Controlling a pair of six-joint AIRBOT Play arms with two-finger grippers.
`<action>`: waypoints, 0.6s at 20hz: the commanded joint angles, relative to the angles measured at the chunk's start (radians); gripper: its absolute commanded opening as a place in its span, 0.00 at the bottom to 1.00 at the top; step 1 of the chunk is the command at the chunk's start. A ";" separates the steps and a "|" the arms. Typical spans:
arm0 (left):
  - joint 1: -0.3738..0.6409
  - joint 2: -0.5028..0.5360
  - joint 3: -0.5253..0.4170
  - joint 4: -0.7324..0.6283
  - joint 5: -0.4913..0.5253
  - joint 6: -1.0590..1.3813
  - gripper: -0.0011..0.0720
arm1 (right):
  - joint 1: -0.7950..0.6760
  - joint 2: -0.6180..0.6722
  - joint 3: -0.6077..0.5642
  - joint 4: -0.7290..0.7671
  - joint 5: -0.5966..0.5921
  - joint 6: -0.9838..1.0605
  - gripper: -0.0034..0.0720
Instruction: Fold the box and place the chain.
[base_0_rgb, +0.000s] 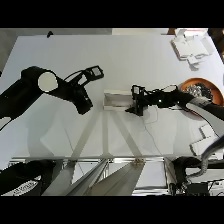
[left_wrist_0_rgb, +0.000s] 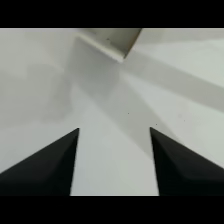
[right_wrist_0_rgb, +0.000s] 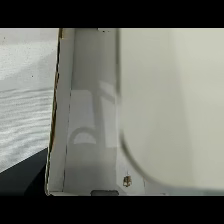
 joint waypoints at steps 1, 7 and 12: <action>0.102 -0.058 -0.048 -0.304 0.022 0.485 0.88 | 0.000 0.000 0.000 0.001 0.000 0.000 0.74; 0.240 -0.271 -0.049 -0.540 0.039 0.900 0.98 | 0.000 0.000 0.000 0.000 0.000 0.000 0.74; 0.281 -0.392 -0.050 -0.763 0.050 1.273 0.98 | 0.000 0.000 0.000 0.000 0.000 0.000 0.74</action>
